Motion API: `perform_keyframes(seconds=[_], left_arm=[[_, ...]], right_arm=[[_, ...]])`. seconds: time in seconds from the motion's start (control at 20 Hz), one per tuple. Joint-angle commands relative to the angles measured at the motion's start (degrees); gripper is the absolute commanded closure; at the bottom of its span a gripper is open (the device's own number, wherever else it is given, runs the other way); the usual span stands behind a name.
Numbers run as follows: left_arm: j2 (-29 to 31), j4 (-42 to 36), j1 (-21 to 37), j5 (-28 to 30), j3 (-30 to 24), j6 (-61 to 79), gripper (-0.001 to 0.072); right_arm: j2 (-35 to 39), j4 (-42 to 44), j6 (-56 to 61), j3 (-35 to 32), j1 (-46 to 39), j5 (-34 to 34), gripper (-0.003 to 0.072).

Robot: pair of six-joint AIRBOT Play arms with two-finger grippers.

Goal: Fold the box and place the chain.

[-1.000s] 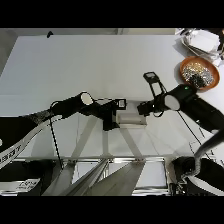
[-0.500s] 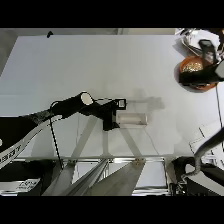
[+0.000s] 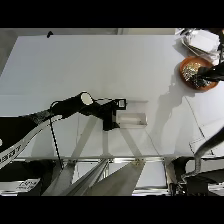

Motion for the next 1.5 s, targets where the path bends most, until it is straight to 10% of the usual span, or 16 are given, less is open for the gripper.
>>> perform_keyframes(seconds=[0.0,0.45,0.6,0.8,1.45], left_arm=[[0.0,0.0,0.0,0.0,0.1,0.0,0.0396],[0.0,0.0,0.0,0.0,0.1,0.0,0.0396],[0.0,0.0,0.0,0.0,0.1,0.0,0.0396],[0.0,0.0,0.0,0.0,0.1,0.0,0.0396],[0.0,0.0,0.0,0.0,0.1,0.0,0.0396]], right_arm=[[-6.3,0.0,0.5,4.4,-0.6,-0.1,0.0383],[-9.9,5.3,-2.9,4.4,-0.6,-0.1,0.0406],[-10.2,5.4,-3.2,4.4,-0.6,0.8,0.0671],[-8.5,5.4,-3.2,4.4,-0.6,1.8,0.0676],[22.5,11.1,-12.8,4.4,-0.6,13.7,0.0676]])
